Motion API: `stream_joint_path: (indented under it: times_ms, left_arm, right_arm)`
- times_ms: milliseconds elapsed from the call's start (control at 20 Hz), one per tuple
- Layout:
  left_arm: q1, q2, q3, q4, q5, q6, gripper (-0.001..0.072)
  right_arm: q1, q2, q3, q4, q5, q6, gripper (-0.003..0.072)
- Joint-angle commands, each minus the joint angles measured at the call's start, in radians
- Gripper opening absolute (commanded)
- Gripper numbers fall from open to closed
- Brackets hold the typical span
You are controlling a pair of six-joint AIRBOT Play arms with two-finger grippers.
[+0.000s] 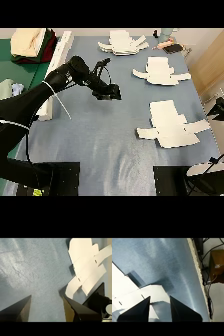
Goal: Fold the box.
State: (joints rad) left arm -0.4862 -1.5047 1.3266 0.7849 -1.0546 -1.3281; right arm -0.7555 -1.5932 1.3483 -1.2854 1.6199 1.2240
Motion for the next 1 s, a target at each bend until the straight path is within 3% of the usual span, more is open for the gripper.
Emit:
stream_joint_path:
  times_ms: [0,400,500,650,800,950]
  left_arm:
    - [0.001,0.000,0.000,-0.031,-0.003,0.000,0.0592]
    - [0.001,0.000,0.000,-0.030,-0.004,0.002,0.0592]
    - [0.002,0.000,0.000,-0.029,-0.003,0.005,0.0592]
    - [0.002,0.000,0.000,-0.026,-0.004,0.026,0.0592]
    - [0.002,0.000,0.000,-0.026,-0.016,0.027,0.0589]
    - [0.002,0.001,0.000,-0.026,-0.050,0.032,0.0589]
  right_arm:
    - [-0.018,-0.069,0.001,-0.016,0.021,-0.066,0.0386]
    - [-0.017,-0.090,-0.013,0.028,0.100,-0.073,0.0371]
    - [-0.012,-0.091,-0.043,0.113,0.104,-0.075,0.0274]
    - [0.031,-0.090,-0.113,0.277,0.130,-0.116,0.0001]
    - [0.125,-0.053,-0.197,0.455,0.120,-0.146,0.0000]
    - [0.262,0.082,-0.319,0.537,-0.049,-0.206,0.0000]
